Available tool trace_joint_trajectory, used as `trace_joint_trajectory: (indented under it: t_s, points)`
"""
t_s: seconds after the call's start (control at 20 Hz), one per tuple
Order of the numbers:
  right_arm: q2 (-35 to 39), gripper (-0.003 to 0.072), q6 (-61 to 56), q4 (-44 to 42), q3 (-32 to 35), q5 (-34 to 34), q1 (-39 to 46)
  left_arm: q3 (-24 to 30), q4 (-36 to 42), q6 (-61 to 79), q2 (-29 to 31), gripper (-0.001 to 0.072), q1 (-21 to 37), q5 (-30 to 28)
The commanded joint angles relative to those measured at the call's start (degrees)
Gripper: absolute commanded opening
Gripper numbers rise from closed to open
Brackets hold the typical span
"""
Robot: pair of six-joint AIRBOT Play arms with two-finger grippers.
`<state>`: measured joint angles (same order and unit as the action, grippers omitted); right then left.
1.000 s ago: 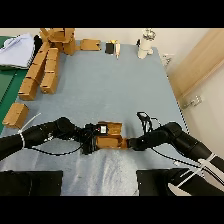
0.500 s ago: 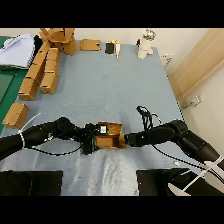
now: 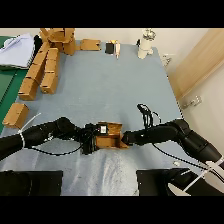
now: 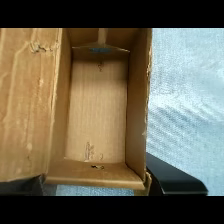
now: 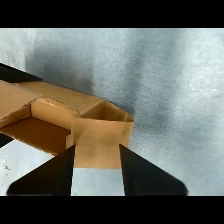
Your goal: Fold the box.
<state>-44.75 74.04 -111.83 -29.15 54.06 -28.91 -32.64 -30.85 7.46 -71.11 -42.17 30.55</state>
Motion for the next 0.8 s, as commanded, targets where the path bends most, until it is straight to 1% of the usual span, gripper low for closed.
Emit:
trace_joint_trajectory:
  t_s: [0.0, 0.05, 0.1, 0.2, 0.25, 0.35, 0.4, 0.45, 0.5, 0.55, 0.65, 0.75]
  points:
    - [-2.4, 0.0377, 2.3, -0.3, -0.1, -0.6, 0.0, 0.0, 0.0, 0.0, 0.0, 0.0609, 0.0, 0.0]
    - [-2.3, 0.0257, 3.1, -0.4, -0.4, -0.6, 0.0, 0.0, 0.0, 0.0, 0.0, 0.0609, 0.0, 0.0]
    - [-1.7, 0.0228, 3.1, -0.4, -1.0, -0.2, 0.0, 0.0, 0.0, 0.0, 0.0, 0.0609, 0.0, 0.0]
    - [0.7, 0.0231, 2.8, 0.8, -3.1, 3.0, 0.0, 0.0, 0.0, 0.0, 0.0, 0.0609, 0.0, 0.0]
    - [1.8, 0.023, 0.0, 3.1, -3.7, 5.1, 0.1, 0.0, 0.0, 0.0, 0.0, 0.061, 0.0, 0.0]
    - [3.9, 0.0223, -8.5, 12.2, -3.8, 10.1, 0.1, 0.0, 0.0, 0.0, 0.0, 0.0609, 0.0, 0.0]
    - [4.4, 0.0174, -12.1, 17.2, -3.8, 13.0, 0.1, 0.0, 0.0, 0.0, 0.0, 0.0609, 0.0, 0.0]
    - [4.5, 0.0015, -15.2, 21.5, -3.8, 15.9, 0.4, 0.0, 0.0, 0.0, 0.0, 0.061, 0.0, 0.0]
    - [4.4, 0.0004, -16.7, 24.0, -3.7, 18.0, 1.0, 0.0, 0.0, 0.0, 0.0, 0.0609, 0.0, 0.0]
    - [4.4, 0.0003, -16.8, 24.8, -3.4, 18.4, 1.5, 0.0, 0.0, 0.0, 0.0, 0.0609, 0.0, 0.0]
    - [4.3, 0.0004, -16.8, 24.8, -2.0, 17.0, 2.3, 0.0, 0.0, 0.0, 0.0, 0.061, 0.0, 0.0]
    - [4.3, 0.0003, -16.8, 24.5, 0.4, 14.1, 2.4, 0.0, 0.0, 0.0, 0.0, 0.0609, 0.0, 0.0]
